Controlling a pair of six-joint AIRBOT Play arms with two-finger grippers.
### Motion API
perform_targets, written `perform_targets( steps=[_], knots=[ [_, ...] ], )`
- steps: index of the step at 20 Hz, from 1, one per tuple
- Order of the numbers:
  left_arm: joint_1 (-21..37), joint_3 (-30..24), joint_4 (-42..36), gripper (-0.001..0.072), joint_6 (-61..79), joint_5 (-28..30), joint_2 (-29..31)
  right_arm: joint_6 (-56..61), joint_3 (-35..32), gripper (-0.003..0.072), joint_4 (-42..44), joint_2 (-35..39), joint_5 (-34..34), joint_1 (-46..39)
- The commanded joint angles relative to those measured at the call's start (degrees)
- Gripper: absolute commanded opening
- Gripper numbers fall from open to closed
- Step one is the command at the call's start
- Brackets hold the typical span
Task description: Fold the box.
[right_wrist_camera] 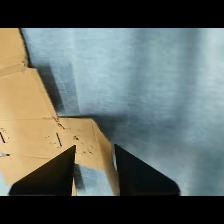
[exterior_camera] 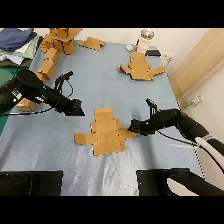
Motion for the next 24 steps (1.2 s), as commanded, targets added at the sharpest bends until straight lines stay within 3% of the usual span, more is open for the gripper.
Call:
perform_targets(
  steps=[1, 2, 3, 5, 7, 9, 11, 14, 19, 24],
  knots=[
    [0.04, -0.02, -0.07, 0.0015, 0.04, -1.86, 0.02, -7.58, 5.01, 0.0315, 5.05, -6.88, -6.29, 0.17],
    [0.04, 0.02, -0.37, 0.0016, 0.04, -2.19, 0.02, -7.93, 5.86, 0.0207, 5.22, -8.13, -8.02, 0.24],
    [0.04, 0.15, -0.46, 0.002, 0.07, -2.56, 0.02, -8.87, 6.29, 0.0199, 5.29, -8.92, -9.49, 0.24],
    [0.04, 0.5, -0.79, 0.0432, -0.2, -3.34, 0.02, -10.84, 6.38, 0.0036, 5.49, -9.18, -10.88, 0.24],
    [0.07, 0.68, -0.81, 0.0419, -0.2, -3.45, 0.02, -17.55, 6.16, 0.0002, 8.59, -8.22, -9.11, 0.72],
    [0.07, 0.66, -0.48, 0.0422, 0.26, -2.99, -0.13, -27.32, 4.31, 0.0002, 12.24, -4.83, -2.29, 3.89],
    [0.94, 0.5, 3.21, 0.0548, -0.72, -3.39, -1.49, -30.93, 1.84, 0.0002, 11.47, -0.33, 4.39, 9.03],
    [5.86, -1.97, 2.95, 0.0548, -1.97, -6.4, -5.25, -30.27, -1.6, 0.0002, 10.23, 3.37, 10.78, 13.18],
    [9.6, -8.24, -2.95, 0.0546, 3.48, -3.74, -10.32, -30.23, -2.05, 0.0002, 10.32, 3.41, 10.6, 15.96],
    [8.63, -8.48, -14.38, 0.0544, 13.49, -0.59, -19.54, -28.61, -2.05, 0.0002, 10.36, 3.39, 10.8, 18.47]
  ],
)
